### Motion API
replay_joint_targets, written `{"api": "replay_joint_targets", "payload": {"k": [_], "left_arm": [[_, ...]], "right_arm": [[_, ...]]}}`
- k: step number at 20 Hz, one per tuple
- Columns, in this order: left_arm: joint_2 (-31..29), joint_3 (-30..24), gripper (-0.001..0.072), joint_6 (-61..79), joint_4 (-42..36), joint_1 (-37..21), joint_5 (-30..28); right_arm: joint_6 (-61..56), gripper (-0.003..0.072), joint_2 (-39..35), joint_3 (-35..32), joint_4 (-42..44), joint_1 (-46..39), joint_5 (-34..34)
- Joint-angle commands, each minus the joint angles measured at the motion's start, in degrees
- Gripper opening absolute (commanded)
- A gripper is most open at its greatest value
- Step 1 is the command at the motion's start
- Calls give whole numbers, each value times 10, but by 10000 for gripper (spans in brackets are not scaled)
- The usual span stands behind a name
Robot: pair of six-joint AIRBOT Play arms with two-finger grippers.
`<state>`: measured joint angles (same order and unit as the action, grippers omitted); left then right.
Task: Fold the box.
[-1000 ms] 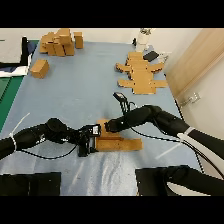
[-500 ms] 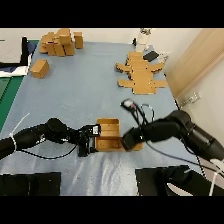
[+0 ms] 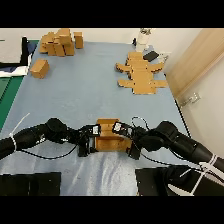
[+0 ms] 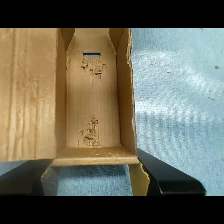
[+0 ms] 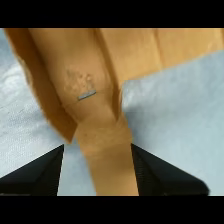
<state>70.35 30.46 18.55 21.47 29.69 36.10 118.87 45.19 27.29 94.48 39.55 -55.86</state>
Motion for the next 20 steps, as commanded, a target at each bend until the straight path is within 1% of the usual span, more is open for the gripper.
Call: {"api": "replay_joint_targets", "payload": {"k": [1,5,7,8,9,10,12,13,19,20], "left_arm": [[0,0,517,0,0,0,0],[0,0,517,0,0,0,0],[0,0,517,0,0,0,0],[0,0,517,0,0,0,0],[0,0,517,0,0,0,0],[0,0,517,0,0,0,0],[0,0,517,0,0,0,0],[0,0,517,0,0,0,0],[0,0,517,0,0,0,0],[0,0,517,0,0,0,0]], "right_arm": [[75,638,21,8,-11,2,76],[110,627,21,14,4,2,73],[132,476,21,14,62,2,73],[146,444,21,14,90,2,73],[153,444,21,14,96,2,74],[154,418,21,14,96,2,73],[154,294,21,14,97,2,73],[153,271,21,14,97,2,71],[153,266,21,13,95,2,73],[153,191,21,13,96,2,73]]}}
